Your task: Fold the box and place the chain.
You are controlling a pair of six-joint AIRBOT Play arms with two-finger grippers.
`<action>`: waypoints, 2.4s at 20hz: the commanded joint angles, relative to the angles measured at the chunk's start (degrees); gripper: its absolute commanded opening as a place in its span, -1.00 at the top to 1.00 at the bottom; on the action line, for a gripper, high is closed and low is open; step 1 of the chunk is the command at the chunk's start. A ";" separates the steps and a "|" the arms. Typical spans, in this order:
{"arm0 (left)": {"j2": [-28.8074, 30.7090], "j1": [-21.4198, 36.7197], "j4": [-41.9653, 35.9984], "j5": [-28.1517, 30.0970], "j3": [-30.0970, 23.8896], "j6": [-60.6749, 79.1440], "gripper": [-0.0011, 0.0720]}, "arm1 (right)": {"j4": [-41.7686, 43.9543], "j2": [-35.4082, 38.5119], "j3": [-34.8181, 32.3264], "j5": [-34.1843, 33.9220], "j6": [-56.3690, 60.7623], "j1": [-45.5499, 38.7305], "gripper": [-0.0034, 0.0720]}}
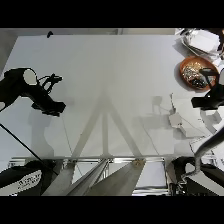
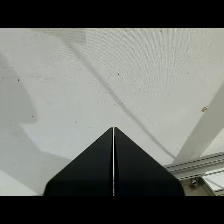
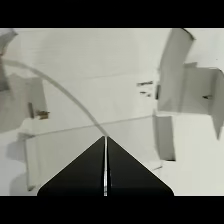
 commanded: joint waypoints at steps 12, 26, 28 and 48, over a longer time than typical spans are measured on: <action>0.04 -0.02 0.00 0.02 0.00 0.02 0.94 | -13.00 -7.19 0.85 -4.94 -8.13 -11.26 -0.31; 0.04 -0.02 0.00 0.00 0.00 0.02 0.94 | -15.54 -19.21 0.83 -0.42 -3.52 -11.26 0.87; 0.04 -0.02 0.00 0.02 -0.02 0.02 0.94 | -10.10 -16.63 0.85 -1.25 -6.49 -10.54 0.88; 0.04 -0.02 -0.07 4.04 0.00 0.92 0.94 | 36.02 12.79 -23.45 -30.80 -12.66 22.12 0.87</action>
